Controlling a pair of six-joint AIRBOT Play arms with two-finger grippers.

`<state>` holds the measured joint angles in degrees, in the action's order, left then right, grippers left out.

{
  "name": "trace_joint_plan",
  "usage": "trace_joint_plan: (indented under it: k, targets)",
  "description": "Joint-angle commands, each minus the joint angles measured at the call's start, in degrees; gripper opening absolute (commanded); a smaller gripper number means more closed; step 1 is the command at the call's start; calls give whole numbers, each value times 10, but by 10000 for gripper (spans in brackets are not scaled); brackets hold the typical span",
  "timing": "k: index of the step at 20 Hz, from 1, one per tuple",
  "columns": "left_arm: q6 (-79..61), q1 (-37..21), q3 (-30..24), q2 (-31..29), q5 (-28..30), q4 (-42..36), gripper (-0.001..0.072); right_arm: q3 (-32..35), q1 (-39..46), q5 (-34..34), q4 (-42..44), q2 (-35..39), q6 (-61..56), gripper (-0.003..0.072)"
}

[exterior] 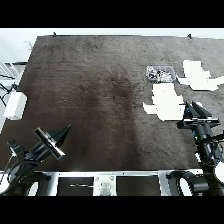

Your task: Fold the box and place the chain.

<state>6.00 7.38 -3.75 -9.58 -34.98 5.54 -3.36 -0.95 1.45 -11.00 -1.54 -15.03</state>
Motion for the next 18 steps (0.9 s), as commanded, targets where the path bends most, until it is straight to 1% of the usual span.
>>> trace_joint_plan:
  k: [1,6,7,8,9,11,13,16,17,18]
  targets:
    - [0,0,-1,0,0,-1,18,1,0,0,0,1,0,244]
    - [0,0,0,0,0,0,18,-2,0,0,0,1,0,246]
    - [0,0,0,0,0,0,18,-9,0,0,0,1,0,319]
    - [0,0,0,0,0,0,18,-19,0,0,0,1,0,429]
    - [0,0,0,0,0,0,18,-31,0,-6,0,-2,0,448]
    - [0,0,0,0,0,0,18,-58,0,-19,0,-26,0,448]
    - [0,0,0,0,0,0,18,-99,1,-24,0,-89,0,451]
    - [0,0,0,0,0,0,18,-189,21,-14,0,-245,0,458]
    - [0,0,0,0,0,0,18,-223,41,14,0,-299,0,458]
    - [0,0,0,0,0,0,18,-258,73,66,0,-357,-3,458]
